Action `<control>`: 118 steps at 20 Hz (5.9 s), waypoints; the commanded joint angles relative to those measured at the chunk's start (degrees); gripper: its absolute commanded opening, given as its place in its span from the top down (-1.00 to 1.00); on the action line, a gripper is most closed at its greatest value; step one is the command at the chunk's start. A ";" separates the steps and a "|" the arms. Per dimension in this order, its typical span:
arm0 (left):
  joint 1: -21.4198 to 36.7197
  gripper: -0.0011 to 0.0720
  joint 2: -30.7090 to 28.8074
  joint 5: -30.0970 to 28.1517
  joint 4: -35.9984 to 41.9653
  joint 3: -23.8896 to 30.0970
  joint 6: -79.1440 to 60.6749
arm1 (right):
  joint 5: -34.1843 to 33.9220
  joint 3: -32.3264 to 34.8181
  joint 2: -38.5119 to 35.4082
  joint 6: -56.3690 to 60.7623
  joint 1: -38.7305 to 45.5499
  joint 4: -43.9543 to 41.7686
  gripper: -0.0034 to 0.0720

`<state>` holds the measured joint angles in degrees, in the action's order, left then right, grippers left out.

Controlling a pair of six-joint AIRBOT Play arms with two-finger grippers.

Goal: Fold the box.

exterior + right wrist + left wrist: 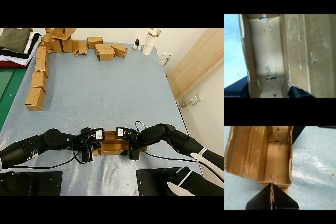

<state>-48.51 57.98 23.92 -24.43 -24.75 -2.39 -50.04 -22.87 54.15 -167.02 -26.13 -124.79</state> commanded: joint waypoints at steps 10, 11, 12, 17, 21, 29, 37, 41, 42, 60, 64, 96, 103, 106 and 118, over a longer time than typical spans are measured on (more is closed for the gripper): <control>-1.18 -0.21 0.31 -1.53 1.73 -0.07 -0.17 | 0.02 -0.02 0.04 0.02 0.00 0.00 -0.41; -1.18 -0.21 0.31 -1.53 1.73 -0.07 -0.17 | 0.02 -0.02 0.04 0.04 0.00 0.00 -0.41; -1.18 -0.21 0.31 -1.53 1.73 -0.07 -0.20 | 0.02 -0.02 0.04 0.02 0.00 0.00 -0.41; -1.18 0.48 0.31 -1.64 2.56 -0.07 -0.20 | 0.02 -0.02 0.04 0.02 0.00 0.02 -0.41; -2.19 0.94 0.31 -2.95 3.41 -0.07 -0.44 | 0.02 -0.02 0.04 0.02 0.00 0.02 -0.41; -2.23 0.11 0.31 -2.93 5.60 -0.07 -0.63 | 0.02 -0.02 0.04 0.02 0.00 0.04 -0.41; -2.25 -0.69 0.31 -2.91 6.19 -0.07 -0.63 | 0.02 -0.02 0.04 0.02 0.00 0.07 -0.41; -2.25 -0.63 0.31 -2.91 6.19 -0.07 -0.66 | 0.02 -0.02 0.04 0.02 0.00 0.04 -0.41; -2.23 -0.63 0.31 -2.91 6.19 -0.07 -0.66 | 0.02 -0.02 0.04 0.02 0.00 0.04 -0.41; 20.68 0.94 -29.70 15.87 -48.78 2.93 80.32 | 0.02 -0.02 0.04 0.02 0.00 0.07 -0.41; 32.11 0.94 -27.17 28.94 -41.18 4.35 87.06 | 0.02 -0.02 0.04 0.02 0.00 0.07 -0.41; 14.99 0.95 -2.60 14.80 14.60 5.20 49.86 | 0.02 -0.02 0.04 0.04 0.00 0.09 -0.41; 11.74 -0.07 -2.60 7.10 14.16 4.09 56.04 | 0.02 -0.02 0.04 0.02 0.00 0.07 -0.41; 11.74 -0.08 -2.60 7.08 14.19 4.09 57.59 | 0.02 -0.02 0.04 0.02 0.00 0.09 -0.41; 4.57 -0.48 -1.90 5.01 15.08 1.25 59.28 | 0.02 -0.02 0.04 0.02 0.00 0.07 -0.41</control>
<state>-43.24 55.94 29.54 -9.45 -23.22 56.66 -50.04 -22.87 54.15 -167.02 -26.13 -124.68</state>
